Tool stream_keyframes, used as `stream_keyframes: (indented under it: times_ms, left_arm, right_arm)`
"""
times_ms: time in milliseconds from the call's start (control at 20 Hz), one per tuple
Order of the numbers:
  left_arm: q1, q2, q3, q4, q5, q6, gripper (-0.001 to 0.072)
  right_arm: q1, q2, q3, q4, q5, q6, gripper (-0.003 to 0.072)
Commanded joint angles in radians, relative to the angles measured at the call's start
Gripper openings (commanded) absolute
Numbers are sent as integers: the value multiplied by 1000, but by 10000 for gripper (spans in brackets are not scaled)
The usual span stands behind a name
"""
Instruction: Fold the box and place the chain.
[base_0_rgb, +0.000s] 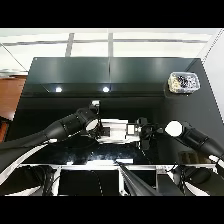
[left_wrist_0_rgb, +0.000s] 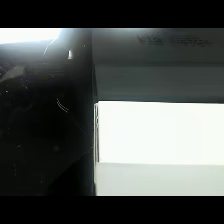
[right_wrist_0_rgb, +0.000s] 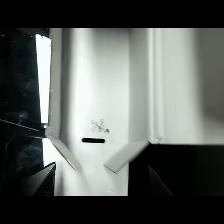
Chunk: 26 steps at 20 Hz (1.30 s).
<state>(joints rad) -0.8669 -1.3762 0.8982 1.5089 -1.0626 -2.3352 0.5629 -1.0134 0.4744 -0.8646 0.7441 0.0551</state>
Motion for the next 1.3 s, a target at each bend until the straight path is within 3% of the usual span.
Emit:
stream_keyframes:
  times_ms: [0,100,350,400,450,750,1050,1250]
  left_arm:
    - [1,-1,-3,-3,9,13,34]
    - [1,-2,-3,-3,6,13,34]
    - [1,-2,-3,-5,6,12,34]
    - [1,-2,-3,-8,6,12,34]
    - [0,-2,-3,-11,6,13,34]
    - [1,-2,-3,-26,7,13,33]
    - [0,-16,-3,-29,7,13,34]
    - [1,-17,-3,-30,7,12,33]
  right_arm:
    - [50,-28,1,-1,-32,-8,692]
    - [55,-34,1,-2,-48,-8,467]
    - [55,-34,1,4,-52,-2,448]
    - [55,-34,1,31,-50,16,262]
    - [55,-35,1,54,-51,31,240]
    - [57,-35,1,108,-57,72,238]
    - [128,-36,1,135,-160,100,238]
    - [128,-37,1,135,-165,117,239]
